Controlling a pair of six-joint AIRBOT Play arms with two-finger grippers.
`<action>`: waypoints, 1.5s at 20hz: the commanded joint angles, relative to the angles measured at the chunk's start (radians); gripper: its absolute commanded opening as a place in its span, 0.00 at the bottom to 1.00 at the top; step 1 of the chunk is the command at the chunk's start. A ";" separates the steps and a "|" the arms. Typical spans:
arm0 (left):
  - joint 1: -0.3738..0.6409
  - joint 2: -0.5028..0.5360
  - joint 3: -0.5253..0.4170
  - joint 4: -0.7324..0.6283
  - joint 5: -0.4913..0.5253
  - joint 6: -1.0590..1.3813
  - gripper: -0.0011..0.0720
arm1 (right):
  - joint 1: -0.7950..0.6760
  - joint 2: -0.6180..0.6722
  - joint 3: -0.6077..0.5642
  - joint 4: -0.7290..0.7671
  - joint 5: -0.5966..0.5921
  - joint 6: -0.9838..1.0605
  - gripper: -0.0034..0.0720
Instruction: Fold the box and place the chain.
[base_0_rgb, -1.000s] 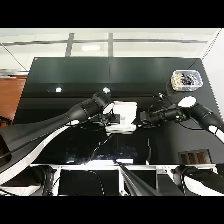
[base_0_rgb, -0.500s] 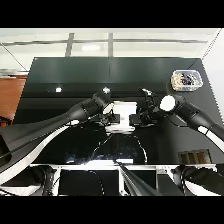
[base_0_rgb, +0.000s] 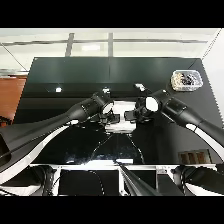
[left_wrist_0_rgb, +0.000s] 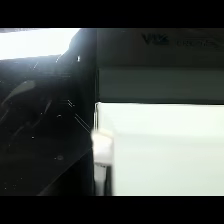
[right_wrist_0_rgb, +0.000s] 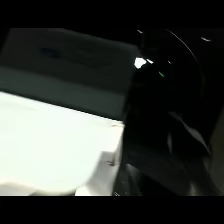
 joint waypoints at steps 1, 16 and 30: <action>0.000 0.000 0.000 0.001 0.000 0.000 0.06 | 0.011 -0.042 0.034 -0.015 0.061 0.068 0.57; 0.001 0.000 0.000 0.001 0.007 0.000 0.06 | 0.014 -0.098 0.034 -0.019 0.018 0.120 0.54; 0.000 0.000 0.000 0.001 0.014 0.000 0.06 | 0.014 -0.128 0.034 0.015 0.030 0.092 0.08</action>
